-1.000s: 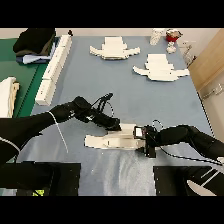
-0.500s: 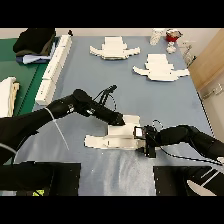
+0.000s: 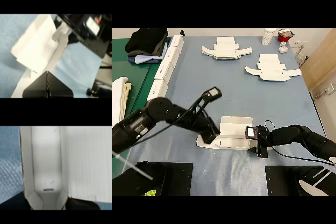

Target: Fold the box.

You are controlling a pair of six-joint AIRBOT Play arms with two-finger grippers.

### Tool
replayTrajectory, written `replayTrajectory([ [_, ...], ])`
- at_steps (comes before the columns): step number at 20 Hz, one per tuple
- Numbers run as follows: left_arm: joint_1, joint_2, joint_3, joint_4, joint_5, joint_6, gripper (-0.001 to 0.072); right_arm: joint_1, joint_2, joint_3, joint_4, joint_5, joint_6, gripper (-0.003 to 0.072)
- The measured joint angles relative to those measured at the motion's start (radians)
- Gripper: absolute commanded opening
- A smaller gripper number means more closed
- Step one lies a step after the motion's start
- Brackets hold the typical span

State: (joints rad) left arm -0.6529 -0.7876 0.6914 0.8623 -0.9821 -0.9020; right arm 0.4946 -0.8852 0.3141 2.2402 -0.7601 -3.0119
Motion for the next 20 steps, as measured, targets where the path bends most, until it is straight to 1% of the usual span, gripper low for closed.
replayTrajectory([
  [1, -0.017, 0.036, -0.038, 0.022, 0.002, 0.037, 0.0017, 0.0, 0.0, 0.0, 0.0, 0.0, 0.0, 0.0448],
  [2, -0.031, 0.06, -0.069, 0.037, 0.004, 0.071, 0.0157, 0.0, 0.0, 0.0, 0.0, 0.0, 0.0, 0.0448],
  [3, -0.044, 0.076, -0.096, 0.048, 0.008, 0.104, 0.0461, 0.0, 0.0, 0.0, 0.0, 0.0, 0.0, 0.0448],
  [4, -0.055, 0.085, -0.117, 0.057, 0.008, 0.132, 0.0596, 0.0, 0.0, 0.0, 0.0, 0.0, 0.0, 0.0448],
  [7, -0.061, 0.086, -0.156, 0.076, 0.014, 0.198, 0.0594, 0.0, 0.0, 0.0, 0.0, 0.0, 0.0, 0.0449],
  [10, -0.035, 0.064, -0.191, 0.081, 0.039, 0.327, 0.0595, 0.0, 0.0, 0.0, 0.0, 0.0, 0.0, 0.0448],
  [14, 0.004, -0.004, -0.219, 0.079, 0.11, 0.503, 0.0594, 0.0, 0.0, 0.0, 0.0, 0.0, 0.0, 0.0448],
  [17, 0.013, -0.061, -0.225, 0.069, 0.163, 0.587, 0.0594, 0.0, 0.0, 0.0, 0.0, 0.0, 0.0, 0.0448],
  [20, 0.015, -0.106, -0.227, 0.005, 0.206, 0.686, 0.0593, 0.0, 0.0, 0.0, 0.0, 0.0, 0.0, 0.0448],
])
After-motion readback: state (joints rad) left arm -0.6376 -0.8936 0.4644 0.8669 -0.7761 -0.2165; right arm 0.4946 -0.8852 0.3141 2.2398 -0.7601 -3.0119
